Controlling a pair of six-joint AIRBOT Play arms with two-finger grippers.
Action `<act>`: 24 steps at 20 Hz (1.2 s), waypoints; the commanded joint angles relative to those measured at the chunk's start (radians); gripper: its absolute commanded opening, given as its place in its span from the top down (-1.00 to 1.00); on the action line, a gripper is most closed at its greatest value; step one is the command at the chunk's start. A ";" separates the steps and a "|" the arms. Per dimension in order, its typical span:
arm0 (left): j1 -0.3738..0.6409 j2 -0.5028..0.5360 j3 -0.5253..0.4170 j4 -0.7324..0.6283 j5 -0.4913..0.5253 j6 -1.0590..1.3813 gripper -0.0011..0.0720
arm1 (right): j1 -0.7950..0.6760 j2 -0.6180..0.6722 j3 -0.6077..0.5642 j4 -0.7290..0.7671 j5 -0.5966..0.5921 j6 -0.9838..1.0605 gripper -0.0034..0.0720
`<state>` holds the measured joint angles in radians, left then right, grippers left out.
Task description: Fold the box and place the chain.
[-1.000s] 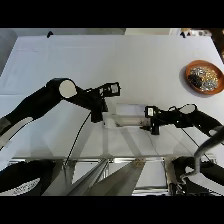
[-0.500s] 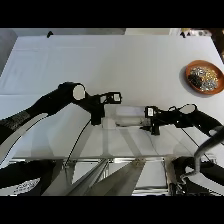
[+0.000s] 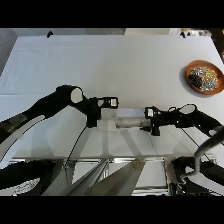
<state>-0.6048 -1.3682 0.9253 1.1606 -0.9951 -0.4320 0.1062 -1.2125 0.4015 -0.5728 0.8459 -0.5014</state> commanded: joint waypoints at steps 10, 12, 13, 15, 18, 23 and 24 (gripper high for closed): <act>-0.053 0.092 -0.003 -0.114 0.039 0.118 0.21 | 0.000 0.000 0.001 -0.003 0.003 -0.004 0.12; -0.053 0.032 -0.003 -0.117 0.039 0.116 0.21 | 0.000 0.000 0.001 -0.003 0.003 -0.004 0.12; -0.054 0.009 -0.003 -0.116 0.041 0.116 0.21 | 0.000 0.000 0.001 -0.003 0.003 -0.004 0.12; -0.058 -0.018 -0.003 -0.113 0.055 0.114 0.20 | 0.000 0.000 0.001 -0.003 0.003 -0.004 0.12; -0.064 -0.034 -0.003 -0.113 0.072 0.116 0.20 | 0.000 0.000 0.001 -0.003 0.003 -0.004 0.12; -0.089 -0.075 -0.003 -0.123 0.078 0.157 0.21 | 0.000 0.000 0.001 -0.003 0.003 -0.004 0.12; -0.095 -0.077 -0.003 -0.134 0.085 0.163 0.21 | 0.000 0.000 0.001 -0.003 0.003 -0.004 0.12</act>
